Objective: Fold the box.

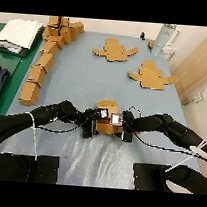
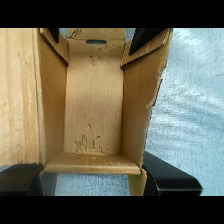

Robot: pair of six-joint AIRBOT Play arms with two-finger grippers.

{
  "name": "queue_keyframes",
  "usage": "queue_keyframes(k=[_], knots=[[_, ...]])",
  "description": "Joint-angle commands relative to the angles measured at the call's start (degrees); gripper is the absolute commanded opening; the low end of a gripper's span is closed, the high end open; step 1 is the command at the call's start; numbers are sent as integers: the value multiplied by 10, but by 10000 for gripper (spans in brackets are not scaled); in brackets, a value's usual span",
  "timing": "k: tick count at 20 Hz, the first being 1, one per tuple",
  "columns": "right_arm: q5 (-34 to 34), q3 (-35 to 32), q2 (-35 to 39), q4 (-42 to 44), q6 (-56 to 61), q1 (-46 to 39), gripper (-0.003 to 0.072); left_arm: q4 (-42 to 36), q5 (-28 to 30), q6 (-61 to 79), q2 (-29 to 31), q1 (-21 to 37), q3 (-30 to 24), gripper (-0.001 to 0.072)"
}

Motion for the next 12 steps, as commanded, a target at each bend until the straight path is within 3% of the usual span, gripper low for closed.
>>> queue_keyframes(k=[1, 5, 7, 8, 10, 12], knots=[[2, 0, -3, -3, -1, 1, 712, 0, 0, 0, 0, 0, 0, 479], [-9, 0, 3, -24, 13, 1, 679, 0, 0, 0, 0, 0, 0, 479], [-36, 0, 19, -71, 76, 1, 283, 0, 0, 0, 0, 0, 0, 479], [-50, 0, 32, -102, 126, 1, 168, 0, 0, 0, 0, 0, 0, 479], [-73, 2, 66, -159, 239, 1, 5, 0, 0, 0, 0, 0, 0, 479], [-88, 9, 108, -227, 379, 1, 4, 0, 0, 0, 0, 0, 0, 479]])
